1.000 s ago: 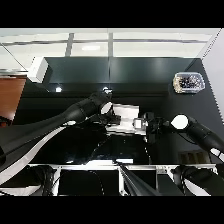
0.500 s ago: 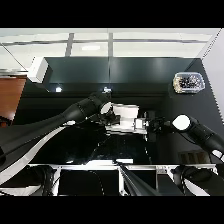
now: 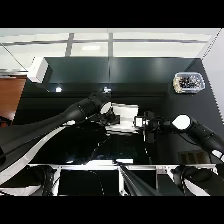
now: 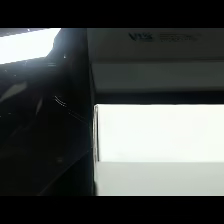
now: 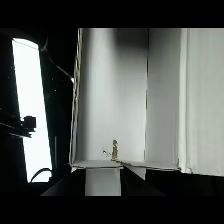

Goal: Fold the box and place the chain.

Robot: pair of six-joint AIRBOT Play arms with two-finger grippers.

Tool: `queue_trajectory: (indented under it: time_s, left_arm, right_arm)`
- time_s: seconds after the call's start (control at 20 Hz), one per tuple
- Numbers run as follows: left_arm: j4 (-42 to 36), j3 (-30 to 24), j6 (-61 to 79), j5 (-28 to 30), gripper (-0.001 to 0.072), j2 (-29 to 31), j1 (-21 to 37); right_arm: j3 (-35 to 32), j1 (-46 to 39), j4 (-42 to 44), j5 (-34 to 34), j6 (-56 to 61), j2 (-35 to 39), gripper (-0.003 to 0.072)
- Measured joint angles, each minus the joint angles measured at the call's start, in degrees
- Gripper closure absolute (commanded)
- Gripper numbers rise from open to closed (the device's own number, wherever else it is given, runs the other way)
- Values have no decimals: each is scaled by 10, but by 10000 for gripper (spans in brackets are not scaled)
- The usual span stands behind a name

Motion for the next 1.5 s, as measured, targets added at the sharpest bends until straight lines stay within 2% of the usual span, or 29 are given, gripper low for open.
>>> queue_trajectory:
  time_s: [0.75,0.8,0.85,0.9,0.95,1.0,1.1,1.15,1.2,1.25,1.3,1.35,1.4,1.5]
  left_arm:
    - [-2,0,0,1,681,0,0]
    - [-2,0,0,1,681,0,0]
    - [-2,0,-1,2,681,0,0]
    - [-3,0,0,0,681,0,0]
    - [-2,0,0,1,681,0,0]
    - [-2,0,-1,0,681,0,0]
    - [-1,0,-2,2,681,0,0]
    - [-1,0,-2,2,681,0,0]
    - [-1,0,-2,2,681,0,0]
    - [-2,0,-2,3,681,0,0]
    - [-4,0,-2,4,681,0,0]
    - [-4,0,-2,3,681,0,0]
    - [-4,0,-2,3,681,0,0]
    - [-4,0,-1,4,681,0,0]
  right_arm:
    - [-6,1,148,-10,19,-52,443]
    - [-6,1,150,-10,19,-53,374]
    - [-6,1,152,-13,22,-54,156]
    - [-6,1,152,-19,26,-55,82]
    - [-6,0,152,-22,33,-56,238]
    - [-6,0,153,-25,42,-56,285]
    - [-6,0,153,-28,54,-56,285]
    - [-6,0,153,-29,58,-57,312]
    - [-6,0,153,-30,62,-57,468]
    - [-6,0,153,-29,67,-57,565]
    - [-6,0,153,-25,72,-57,567]
    - [-6,0,153,-21,77,-56,638]
    - [-6,0,151,-19,88,-56,666]
    - [-2,-6,136,-9,134,-48,666]
